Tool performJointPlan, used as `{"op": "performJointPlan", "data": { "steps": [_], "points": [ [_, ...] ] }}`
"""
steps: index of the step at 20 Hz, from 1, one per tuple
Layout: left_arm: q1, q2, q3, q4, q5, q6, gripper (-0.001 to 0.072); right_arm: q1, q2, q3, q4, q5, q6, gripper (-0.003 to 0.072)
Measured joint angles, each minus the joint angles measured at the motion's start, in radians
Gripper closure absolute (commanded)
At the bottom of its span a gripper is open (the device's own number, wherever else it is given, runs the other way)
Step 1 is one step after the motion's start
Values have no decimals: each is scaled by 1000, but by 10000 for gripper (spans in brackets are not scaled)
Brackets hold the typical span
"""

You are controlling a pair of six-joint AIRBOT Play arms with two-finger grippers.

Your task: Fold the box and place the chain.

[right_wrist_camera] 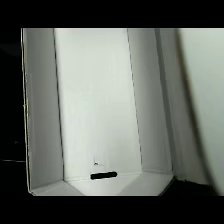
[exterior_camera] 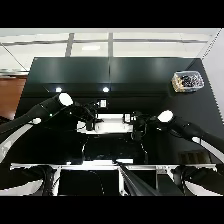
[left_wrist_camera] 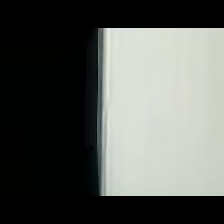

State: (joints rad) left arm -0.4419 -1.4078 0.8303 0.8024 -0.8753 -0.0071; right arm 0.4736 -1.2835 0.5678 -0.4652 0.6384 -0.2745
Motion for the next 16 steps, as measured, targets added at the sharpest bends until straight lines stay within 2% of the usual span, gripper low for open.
{"op": "performJointPlan", "data": {
  "steps": [16],
  "points": [
    [0, 0, 0, -7, 2, 0, 685, 8, -12, 11, -40, -17, 53, -16]
  ]
}}
